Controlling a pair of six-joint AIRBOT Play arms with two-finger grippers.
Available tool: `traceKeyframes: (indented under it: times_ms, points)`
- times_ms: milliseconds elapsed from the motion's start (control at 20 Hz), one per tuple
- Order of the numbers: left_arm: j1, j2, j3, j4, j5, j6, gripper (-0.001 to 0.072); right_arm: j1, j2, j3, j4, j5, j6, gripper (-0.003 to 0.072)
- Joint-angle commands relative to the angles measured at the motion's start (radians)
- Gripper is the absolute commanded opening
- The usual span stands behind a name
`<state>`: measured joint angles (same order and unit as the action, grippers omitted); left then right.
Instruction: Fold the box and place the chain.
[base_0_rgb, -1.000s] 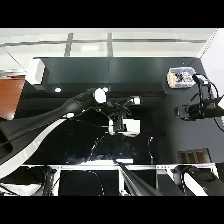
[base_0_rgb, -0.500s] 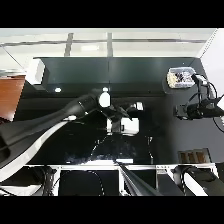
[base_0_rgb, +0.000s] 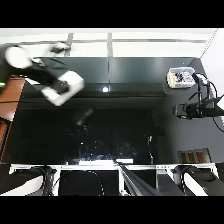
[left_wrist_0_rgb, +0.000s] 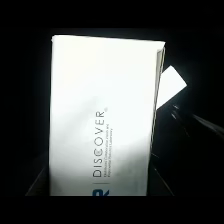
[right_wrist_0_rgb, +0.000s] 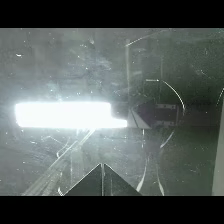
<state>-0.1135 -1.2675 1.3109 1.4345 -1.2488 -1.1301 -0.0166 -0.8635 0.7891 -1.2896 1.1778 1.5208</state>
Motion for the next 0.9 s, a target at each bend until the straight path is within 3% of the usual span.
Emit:
traceKeyframes:
  times_ms: [0, 150, 300, 850]
  points:
    - [0.354, 0.018, -0.005, 0.016, 0.022, -0.177, 0.0414, 0.000, 0.000, 0.000, 0.014, -0.016, 0.003, 0.0020]
    - [0.550, -0.047, -0.005, -0.085, 0.064, -0.196, 0.0414, 0.000, 0.000, 0.000, 0.030, -0.033, 0.005, 0.0021]
    - [0.623, -0.119, -0.001, -0.092, 0.151, -0.172, 0.0414, 0.000, 0.000, 0.000, 0.041, -0.051, 0.006, 0.0020]
    - [0.562, -0.378, 0.040, -0.160, 0.300, -0.013, 0.0414, 0.002, 0.000, 0.000, 0.056, -0.069, 0.018, 0.0021]
